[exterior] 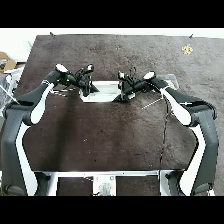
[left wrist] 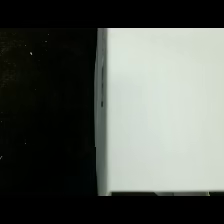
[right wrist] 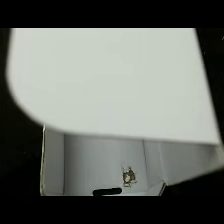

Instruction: Fold the box and place the chain.

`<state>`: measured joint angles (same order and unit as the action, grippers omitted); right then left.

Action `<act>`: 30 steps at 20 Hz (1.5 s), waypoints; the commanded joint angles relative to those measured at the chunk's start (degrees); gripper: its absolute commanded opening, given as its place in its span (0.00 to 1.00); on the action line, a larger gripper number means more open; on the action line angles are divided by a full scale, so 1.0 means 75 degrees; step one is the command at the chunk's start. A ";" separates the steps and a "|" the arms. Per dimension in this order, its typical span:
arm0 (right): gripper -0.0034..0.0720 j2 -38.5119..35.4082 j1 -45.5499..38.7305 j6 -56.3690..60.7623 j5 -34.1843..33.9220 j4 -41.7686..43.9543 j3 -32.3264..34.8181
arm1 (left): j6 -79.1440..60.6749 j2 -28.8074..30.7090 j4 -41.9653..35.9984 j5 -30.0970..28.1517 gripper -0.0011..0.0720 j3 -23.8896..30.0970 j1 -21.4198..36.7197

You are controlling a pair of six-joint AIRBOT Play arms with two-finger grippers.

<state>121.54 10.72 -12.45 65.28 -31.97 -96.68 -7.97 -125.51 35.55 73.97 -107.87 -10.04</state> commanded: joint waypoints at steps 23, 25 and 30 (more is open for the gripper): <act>0.63 0.0006 0.0003 0.0009 -0.0044 0.0006 -0.0006 | 0.1652 0.1131 -0.0405 0.2433 0.04 0.0090 0.0609; 0.63 0.0006 0.0003 0.0009 -0.0044 0.0006 -0.0006 | 0.1661 0.1090 -0.0370 0.2390 0.03 0.0131 0.0504; 0.63 0.0006 0.0003 0.0009 -0.0044 0.0006 -0.0006 | 0.1658 0.1075 -0.0128 0.2171 0.03 0.0105 0.0554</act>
